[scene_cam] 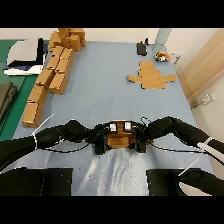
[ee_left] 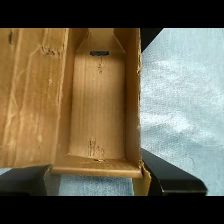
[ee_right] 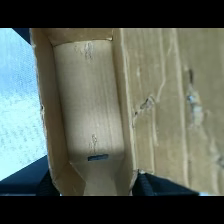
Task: Fold the box.
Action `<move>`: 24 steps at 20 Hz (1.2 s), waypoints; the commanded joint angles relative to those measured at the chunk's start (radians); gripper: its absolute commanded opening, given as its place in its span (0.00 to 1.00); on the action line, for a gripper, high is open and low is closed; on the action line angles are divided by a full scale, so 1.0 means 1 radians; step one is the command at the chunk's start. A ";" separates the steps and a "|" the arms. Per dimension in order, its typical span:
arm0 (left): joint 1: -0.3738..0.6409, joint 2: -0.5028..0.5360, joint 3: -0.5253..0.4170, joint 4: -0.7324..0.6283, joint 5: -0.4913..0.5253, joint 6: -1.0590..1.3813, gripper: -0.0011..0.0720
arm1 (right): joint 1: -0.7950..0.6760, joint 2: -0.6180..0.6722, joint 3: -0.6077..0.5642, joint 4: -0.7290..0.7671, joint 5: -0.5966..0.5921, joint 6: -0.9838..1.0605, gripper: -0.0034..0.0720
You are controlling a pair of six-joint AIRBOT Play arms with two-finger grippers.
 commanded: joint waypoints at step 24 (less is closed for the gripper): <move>0.001 0.000 0.001 0.000 0.004 0.000 0.76 | -0.014 0.145 0.053 -0.210 -0.032 0.260 1.00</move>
